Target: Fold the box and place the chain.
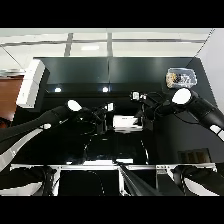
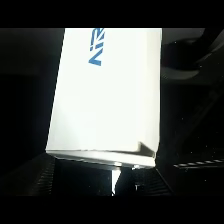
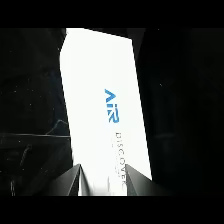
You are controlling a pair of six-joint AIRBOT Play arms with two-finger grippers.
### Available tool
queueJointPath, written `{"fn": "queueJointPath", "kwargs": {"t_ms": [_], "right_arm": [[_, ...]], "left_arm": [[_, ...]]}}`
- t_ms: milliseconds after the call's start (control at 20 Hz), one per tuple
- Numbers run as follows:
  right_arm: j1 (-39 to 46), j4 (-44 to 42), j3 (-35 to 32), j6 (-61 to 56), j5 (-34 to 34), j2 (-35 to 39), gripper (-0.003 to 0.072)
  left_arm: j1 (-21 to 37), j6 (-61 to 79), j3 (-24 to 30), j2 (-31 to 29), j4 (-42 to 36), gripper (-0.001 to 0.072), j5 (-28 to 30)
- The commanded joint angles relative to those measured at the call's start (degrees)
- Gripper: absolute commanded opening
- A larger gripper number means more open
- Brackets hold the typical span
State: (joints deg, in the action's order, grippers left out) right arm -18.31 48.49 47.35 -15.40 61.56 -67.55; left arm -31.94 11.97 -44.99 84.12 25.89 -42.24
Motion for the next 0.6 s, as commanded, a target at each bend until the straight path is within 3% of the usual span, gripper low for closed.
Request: {"fn": "queueJointPath", "kwargs": {"t_ms": [0, 550], "right_arm": [[-0.02, 0.09, -0.02, -0.02, -0.09, 0.02, 0.034], [-0.02, 0.22, -0.22, 0.0, -0.94, 0.0, 0.03]], "left_arm": [[-0.02, 0.02, -0.04, 0.04, 0.0, 0.0274, 0.02], [-0.02, 0.02, -0.04, 0.04, 0.0, 0.0274, 0.02]]}}
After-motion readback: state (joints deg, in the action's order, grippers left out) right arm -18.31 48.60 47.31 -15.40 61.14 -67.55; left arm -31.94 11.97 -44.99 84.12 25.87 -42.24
